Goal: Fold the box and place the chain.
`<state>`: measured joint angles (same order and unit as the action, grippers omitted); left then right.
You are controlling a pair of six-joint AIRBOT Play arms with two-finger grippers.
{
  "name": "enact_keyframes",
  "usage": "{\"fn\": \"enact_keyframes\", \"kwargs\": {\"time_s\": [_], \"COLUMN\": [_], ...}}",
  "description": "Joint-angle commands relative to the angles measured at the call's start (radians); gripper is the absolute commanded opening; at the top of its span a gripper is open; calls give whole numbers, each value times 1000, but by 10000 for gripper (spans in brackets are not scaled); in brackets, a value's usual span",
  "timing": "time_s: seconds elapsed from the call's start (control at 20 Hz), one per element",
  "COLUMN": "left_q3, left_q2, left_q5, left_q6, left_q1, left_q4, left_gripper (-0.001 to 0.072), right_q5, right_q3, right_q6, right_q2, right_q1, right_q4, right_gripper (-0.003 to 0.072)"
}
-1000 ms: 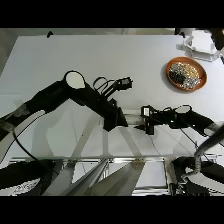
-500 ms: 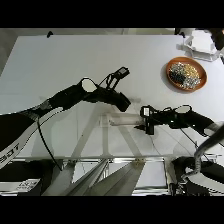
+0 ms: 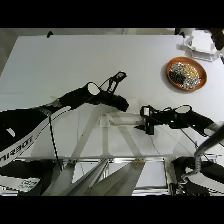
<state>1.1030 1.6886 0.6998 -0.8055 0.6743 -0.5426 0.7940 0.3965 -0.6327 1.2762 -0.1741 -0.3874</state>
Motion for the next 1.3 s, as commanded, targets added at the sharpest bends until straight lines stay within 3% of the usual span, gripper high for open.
{"fn": "enact_keyframes", "kwargs": {"time_s": [0.0,0.25,0.45,0.8,1.0,1.25], "left_q3": [-1,-1,-1,-1,-4,-98], "left_q2": [9,-71,-194,-352,-386,-369], "left_q5": [56,72,90,267,305,235], "left_q6": [-6,47,45,25,-27,-3], "left_q1": [0,-3,-23,-85,-53,46], "left_q4": [-5,-10,-109,-268,-402,-529], "left_gripper": [3,3,3,1,0,1], "right_q5": [0,0,0,2,3,2], "right_q3": [0,0,0,0,0,0], "right_q6": [-1,-1,-1,-1,-1,-1], "right_q2": [-1,-1,-1,-1,-1,-1], "right_q1": [0,0,0,0,0,0], "right_q4": [0,0,0,0,0,0], "right_gripper": [343,343,343,343,343,343]}}
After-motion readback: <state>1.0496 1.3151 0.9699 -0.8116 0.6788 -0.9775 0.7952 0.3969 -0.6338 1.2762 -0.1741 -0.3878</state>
